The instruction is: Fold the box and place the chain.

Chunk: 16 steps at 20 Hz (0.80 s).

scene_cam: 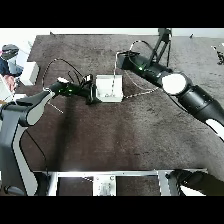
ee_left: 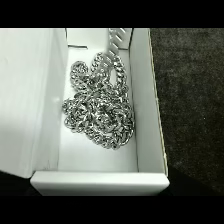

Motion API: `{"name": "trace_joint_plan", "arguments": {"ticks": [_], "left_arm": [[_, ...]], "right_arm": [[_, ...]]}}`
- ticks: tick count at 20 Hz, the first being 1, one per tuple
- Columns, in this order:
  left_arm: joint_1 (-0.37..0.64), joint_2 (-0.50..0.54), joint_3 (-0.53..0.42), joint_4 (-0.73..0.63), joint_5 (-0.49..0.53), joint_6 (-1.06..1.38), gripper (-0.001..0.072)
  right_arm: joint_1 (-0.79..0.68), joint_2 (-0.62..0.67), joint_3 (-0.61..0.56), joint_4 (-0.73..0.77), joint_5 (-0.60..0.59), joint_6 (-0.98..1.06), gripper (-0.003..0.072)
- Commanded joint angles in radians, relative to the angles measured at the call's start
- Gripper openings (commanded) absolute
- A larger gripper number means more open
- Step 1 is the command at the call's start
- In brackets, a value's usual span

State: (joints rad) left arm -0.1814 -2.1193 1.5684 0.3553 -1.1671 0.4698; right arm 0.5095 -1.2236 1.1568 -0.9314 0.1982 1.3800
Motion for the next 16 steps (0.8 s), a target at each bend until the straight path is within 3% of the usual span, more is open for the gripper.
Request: {"name": "trace_joint_plan", "arguments": {"ticks": [1,6,7,8,9,16], "left_arm": [[0.0,0.0,0.0,0.0,0.0,0.0,0.023],[0.0,0.0,0.0,0.0,0.0,0.0,0.023],[0.0,0.0,0.0,0.0,0.0,0.0,0.0229],[0.0,0.0,0.0,0.0,0.0,0.0,0.0229],[0.0,0.0,0.0,0.0,0.0,0.0,0.0229],[0.0,0.0,0.0,0.0,0.0,0.0,0.023]], "right_arm": [[0.009,-0.076,0.017,-0.005,0.029,0.005,0.0008],[0.036,-0.222,0.017,0.001,0.076,0.004,0.0009],[0.034,-0.248,0.017,0.001,0.091,0.004,0.0057],[0.021,-0.26,0.017,-0.015,0.116,0.004,0.0254],[-0.001,-0.26,0.016,-0.039,0.144,0.004,0.0273],[-0.352,-0.175,-0.101,-0.105,0.291,0.014,0.0273]]}}
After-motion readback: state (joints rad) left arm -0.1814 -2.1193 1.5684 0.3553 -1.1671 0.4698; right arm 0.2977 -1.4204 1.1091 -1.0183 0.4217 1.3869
